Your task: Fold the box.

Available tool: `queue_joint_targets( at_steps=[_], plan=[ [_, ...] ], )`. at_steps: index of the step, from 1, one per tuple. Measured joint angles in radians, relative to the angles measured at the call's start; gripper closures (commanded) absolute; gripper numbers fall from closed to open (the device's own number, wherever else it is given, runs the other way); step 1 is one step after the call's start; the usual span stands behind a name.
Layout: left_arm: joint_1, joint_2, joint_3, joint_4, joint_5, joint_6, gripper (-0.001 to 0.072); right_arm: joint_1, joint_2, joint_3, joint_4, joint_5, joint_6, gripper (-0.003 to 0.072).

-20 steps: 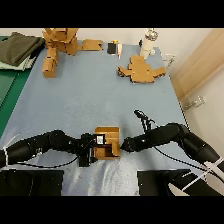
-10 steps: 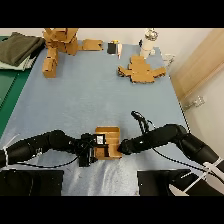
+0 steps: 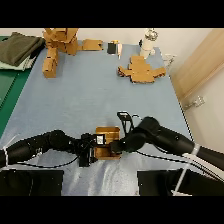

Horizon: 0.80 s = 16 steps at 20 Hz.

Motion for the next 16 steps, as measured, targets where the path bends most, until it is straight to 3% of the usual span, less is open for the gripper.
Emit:
queue_joint_targets(
  at_steps=[4,6,9,12,13,14,15,16],
  plan=[
    [0.0,0.0,0.0,0.0,0.0,0.0,0.0188,0.075,-0.136,0.106,-0.082,-0.071,0.152,0.0305],
    [0.0,0.0,0.0,0.0,0.0,0.0,0.0189,0.092,-0.183,0.133,-0.099,-0.095,0.199,0.0413],
    [0.0,0.0,0.0,0.0,0.0,0.0,0.0188,0.101,-0.219,0.151,-0.119,-0.133,0.247,0.0681],
    [0.0,0.0,0.0,0.0,-0.001,-0.003,0.0189,0.105,-0.232,0.159,-0.122,-0.142,0.272,0.068],
    [0.0,0.0,0.0,0.0,0.0,-0.003,0.0189,0.106,-0.235,0.161,-0.124,-0.145,0.277,0.0601],
    [0.0,0.0,0.0,0.0,-0.001,-0.002,0.0188,0.108,-0.236,0.161,-0.125,-0.146,0.277,0.0387],
    [0.0,0.0,0.0,0.0,-0.001,0.001,0.0188,0.111,-0.238,0.161,-0.118,-0.148,0.277,0.0262],
    [0.0,0.0,0.0,0.0,-0.001,0.001,0.0189,0.113,-0.234,0.163,-0.111,-0.149,0.277,0.0259]
  ],
)
